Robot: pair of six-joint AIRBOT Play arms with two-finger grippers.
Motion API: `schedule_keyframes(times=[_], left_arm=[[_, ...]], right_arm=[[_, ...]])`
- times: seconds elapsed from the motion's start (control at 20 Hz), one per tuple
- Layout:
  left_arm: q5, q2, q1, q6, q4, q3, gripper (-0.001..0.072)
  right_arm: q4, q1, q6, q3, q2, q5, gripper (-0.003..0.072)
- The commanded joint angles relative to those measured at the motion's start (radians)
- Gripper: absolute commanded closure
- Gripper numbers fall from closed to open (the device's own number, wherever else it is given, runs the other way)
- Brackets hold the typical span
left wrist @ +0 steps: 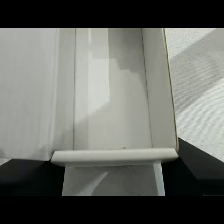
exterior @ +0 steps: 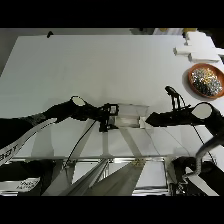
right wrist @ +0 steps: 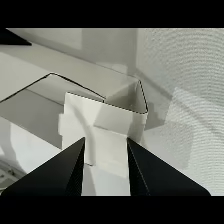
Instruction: Fold the box and place the chain.
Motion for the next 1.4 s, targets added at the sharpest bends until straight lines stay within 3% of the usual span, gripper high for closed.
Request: schedule_keyframes(times=[0.0, 0.4, 0.7, 0.9, 1.05, 1.35], left_arm=[[0.0, 0.0, 0.0, 0.001, 0.0, 0.0, 0.0501], [0.001, 0.0, 0.0, 0.001, 0.0, 0.0, 0.0501], [-0.003, 0.0, 0.0, 0.001, 0.0, 0.0, 0.0501], [-0.003, 0.0, 0.0, 0.001, 0.0, 0.0, 0.0501], [-0.002, 0.0, 0.0, 0.001, 0.0, 0.0, 0.0501], [-0.002, 0.0, 0.0, 0.001, 0.0, 0.0, 0.0501]], right_arm=[[-0.071, 0.034, 0.084, 0.002, -0.001, -0.038, 0.0387], [-0.074, -0.014, 0.07, 0.051, 0.023, 0.063, 0.041], [-0.195, -0.247, 0.029, 0.052, 0.066, 0.175, 0.0671], [-0.168, -0.272, 0.029, -0.039, 0.02, 0.117, 0.0672], [-0.037, -0.261, -0.045, -0.105, -0.028, 0.051, 0.0671], [0.129, -0.174, -0.089, -0.108, -0.068, -0.026, 0.0615]])
